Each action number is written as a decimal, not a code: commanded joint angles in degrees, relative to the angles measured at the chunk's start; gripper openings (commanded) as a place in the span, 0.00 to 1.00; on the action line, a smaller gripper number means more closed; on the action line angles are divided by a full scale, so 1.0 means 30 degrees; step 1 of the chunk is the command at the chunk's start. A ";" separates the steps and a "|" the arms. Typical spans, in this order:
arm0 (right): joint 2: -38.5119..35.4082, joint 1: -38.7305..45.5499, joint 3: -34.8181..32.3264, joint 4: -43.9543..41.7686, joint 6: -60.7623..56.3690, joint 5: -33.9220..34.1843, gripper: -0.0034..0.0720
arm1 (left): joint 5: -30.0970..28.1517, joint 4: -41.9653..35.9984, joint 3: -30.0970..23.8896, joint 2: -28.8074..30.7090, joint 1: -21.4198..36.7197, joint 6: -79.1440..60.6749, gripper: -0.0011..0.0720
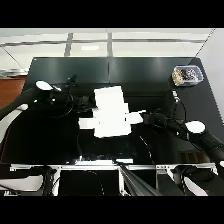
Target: Fold the box and place the chain.
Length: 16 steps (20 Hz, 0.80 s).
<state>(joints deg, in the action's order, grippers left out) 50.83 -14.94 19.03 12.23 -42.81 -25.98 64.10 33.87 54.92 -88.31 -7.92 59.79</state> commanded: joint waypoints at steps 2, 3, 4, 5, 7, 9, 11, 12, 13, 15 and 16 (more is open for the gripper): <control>-0.0022 -0.0160 -0.0022 -0.0058 0.0000 -0.0160 0.06 | 0.2106 -0.0554 0.2550 -0.3045 -0.0867 -0.1486 0.97; -0.0022 -0.0160 -0.0022 -0.0044 0.0000 -0.0270 0.06 | 0.2353 -0.0554 0.2907 -0.3293 -0.0998 -0.1923 0.97; -0.0022 -0.0160 -0.0022 -0.0044 0.0000 -0.0313 0.06 | 0.2914 -0.0554 0.3337 -0.3577 -0.1115 -0.2484 0.97; -0.0022 -0.0160 -0.0022 -0.0044 0.0000 -0.0335 0.06 | 0.3774 -0.0554 0.3774 -0.3883 -0.1129 -0.3060 0.97; -0.0022 -0.0160 -0.0022 0.0044 0.0007 -0.0335 0.06 | 0.5741 -0.0503 0.4677 -0.4495 -0.1158 -0.4277 0.90; -0.0022 -0.0160 -0.0022 0.0146 0.0000 -0.0335 0.06 | 0.7198 -0.0488 0.5370 -0.5020 -0.1290 -0.5289 0.75; -0.0022 -0.0160 -0.0022 0.0146 0.0007 -0.0328 0.06 | 0.8561 -0.0058 0.6120 -0.5668 -0.1494 -0.5668 0.53; -0.0022 -0.0160 -0.0022 0.0153 0.0007 -0.0328 0.06 | 0.8786 0.0546 0.6397 -0.5850 -0.1617 -0.5661 0.49; -0.0022 -0.0160 -0.0022 0.0153 0.0007 -0.0328 0.06 | 0.8677 0.1166 0.6543 -0.5865 -0.1785 -0.5676 0.39; -0.0022 -0.0160 -0.0022 0.0277 0.0015 -0.0342 0.06 | 0.8670 0.1887 0.6849 -0.5865 -0.2033 -0.5894 0.16; -0.0022 -0.0160 -0.0007 0.0627 0.0015 -0.0474 0.06 | 0.8670 0.1902 0.6987 -0.5858 -0.2062 -0.5996 0.05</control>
